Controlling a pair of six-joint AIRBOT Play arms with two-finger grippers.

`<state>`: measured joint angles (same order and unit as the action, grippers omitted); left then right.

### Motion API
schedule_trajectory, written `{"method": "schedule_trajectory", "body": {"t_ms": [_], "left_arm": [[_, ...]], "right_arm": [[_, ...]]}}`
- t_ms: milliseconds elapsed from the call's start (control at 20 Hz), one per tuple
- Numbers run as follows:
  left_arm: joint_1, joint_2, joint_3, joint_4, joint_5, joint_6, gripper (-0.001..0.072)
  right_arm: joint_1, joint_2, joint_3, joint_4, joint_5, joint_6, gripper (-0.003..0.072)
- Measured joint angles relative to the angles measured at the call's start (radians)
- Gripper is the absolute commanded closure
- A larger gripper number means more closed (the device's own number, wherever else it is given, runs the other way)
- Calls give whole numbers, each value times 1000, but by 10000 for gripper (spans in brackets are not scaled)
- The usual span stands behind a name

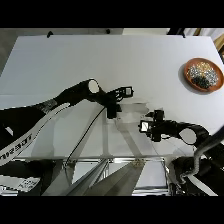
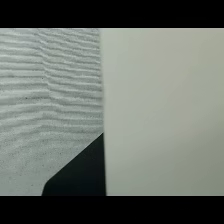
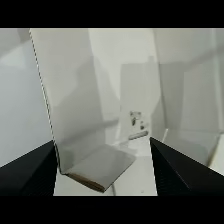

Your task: Fold the box and place the chain.

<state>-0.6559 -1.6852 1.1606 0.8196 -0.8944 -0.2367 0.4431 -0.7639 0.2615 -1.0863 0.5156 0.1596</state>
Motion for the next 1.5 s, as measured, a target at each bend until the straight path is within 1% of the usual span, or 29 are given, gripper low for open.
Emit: {"method": "schedule_trajectory", "body": {"t_ms": [200,450,750,1000,1200,1500], "left_arm": [[0,0,0,0,0,0,696],[0,0,0,0,0,0,696],[0,0,0,0,1,0,696],[0,0,0,0,0,0,696],[0,0,0,0,0,0,696],[0,0,0,0,0,0,696]], "right_arm": [[-14,0,47,17,11,0,75],[-68,0,67,78,32,-7,75],[-170,-2,71,222,66,-154,74],[-274,-5,71,299,158,-246,74],[-309,-59,72,365,209,-312,75],[-324,-130,127,399,223,-344,73]]}}
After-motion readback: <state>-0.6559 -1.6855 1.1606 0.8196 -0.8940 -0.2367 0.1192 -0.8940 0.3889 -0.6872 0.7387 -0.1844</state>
